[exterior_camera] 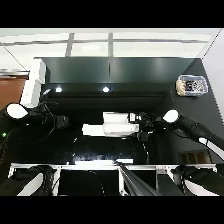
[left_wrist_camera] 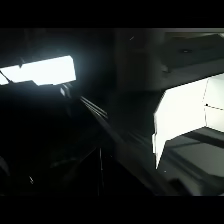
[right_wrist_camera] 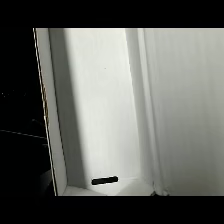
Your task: Fold the box and place the chain.
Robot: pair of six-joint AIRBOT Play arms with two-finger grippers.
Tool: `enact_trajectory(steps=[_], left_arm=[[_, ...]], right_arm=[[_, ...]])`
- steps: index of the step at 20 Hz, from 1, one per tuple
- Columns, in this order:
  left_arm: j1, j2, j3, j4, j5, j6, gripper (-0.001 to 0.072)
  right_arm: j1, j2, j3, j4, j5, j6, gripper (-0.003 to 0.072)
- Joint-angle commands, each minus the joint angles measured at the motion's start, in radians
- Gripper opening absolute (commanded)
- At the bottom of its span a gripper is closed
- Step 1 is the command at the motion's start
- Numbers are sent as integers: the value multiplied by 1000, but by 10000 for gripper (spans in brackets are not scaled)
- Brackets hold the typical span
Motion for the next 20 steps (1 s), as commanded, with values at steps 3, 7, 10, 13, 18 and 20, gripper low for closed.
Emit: enact_trajectory(steps=[3,7,10,13,18,20], left_arm=[[23,-175,-60,-174,-31,-79,25],[-43,-310,-60,-402,-26,75,25],[-119,-334,-60,-465,46,65,27],[-144,-334,-59,-567,54,184,29],[-143,-333,-50,-638,19,311,352],[-143,-333,-37,-638,-3,311,593]], right_arm=[[0,0,1,0,0,0,404],[0,0,1,0,0,0,404],[0,0,1,0,0,0,404],[0,0,1,0,0,0,404],[0,0,1,0,0,0,404],[0,0,1,0,0,0,404]])
